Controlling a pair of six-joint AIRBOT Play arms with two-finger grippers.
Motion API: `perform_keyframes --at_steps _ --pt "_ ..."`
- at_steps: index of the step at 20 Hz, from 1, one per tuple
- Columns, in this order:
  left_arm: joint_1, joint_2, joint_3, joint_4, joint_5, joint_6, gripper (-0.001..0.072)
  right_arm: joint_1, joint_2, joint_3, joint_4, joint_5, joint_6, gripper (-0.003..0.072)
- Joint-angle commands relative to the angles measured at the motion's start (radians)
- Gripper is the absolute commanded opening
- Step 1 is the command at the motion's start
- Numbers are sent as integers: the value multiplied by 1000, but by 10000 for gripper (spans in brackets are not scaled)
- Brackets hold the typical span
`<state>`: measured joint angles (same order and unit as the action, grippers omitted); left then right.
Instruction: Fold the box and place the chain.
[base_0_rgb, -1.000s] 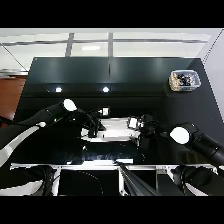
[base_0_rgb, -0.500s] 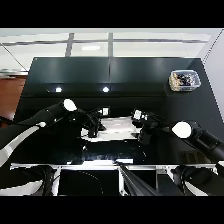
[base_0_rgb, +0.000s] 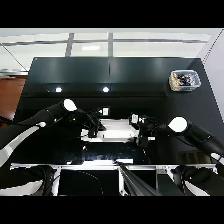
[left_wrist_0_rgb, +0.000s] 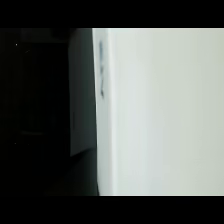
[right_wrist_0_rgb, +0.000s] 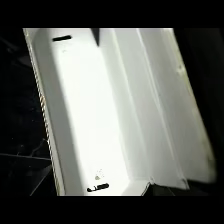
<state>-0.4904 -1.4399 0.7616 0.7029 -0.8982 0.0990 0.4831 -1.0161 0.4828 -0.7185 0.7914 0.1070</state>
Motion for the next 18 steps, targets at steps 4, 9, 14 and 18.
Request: perform_keyframes --at_steps 4,9,14,18 --pt "0 0 -1 0 0 0 26 -1 -60 -40 34 26 -147 704" --pt "0 0 -1 0 0 0 26 -1 -78 -49 55 -27 -235 702" --pt "0 0 -1 0 1 0 26 -1 -90 -49 94 -41 -281 697" --pt "0 0 -1 0 0 0 26 -1 -124 -49 93 -63 -284 696"
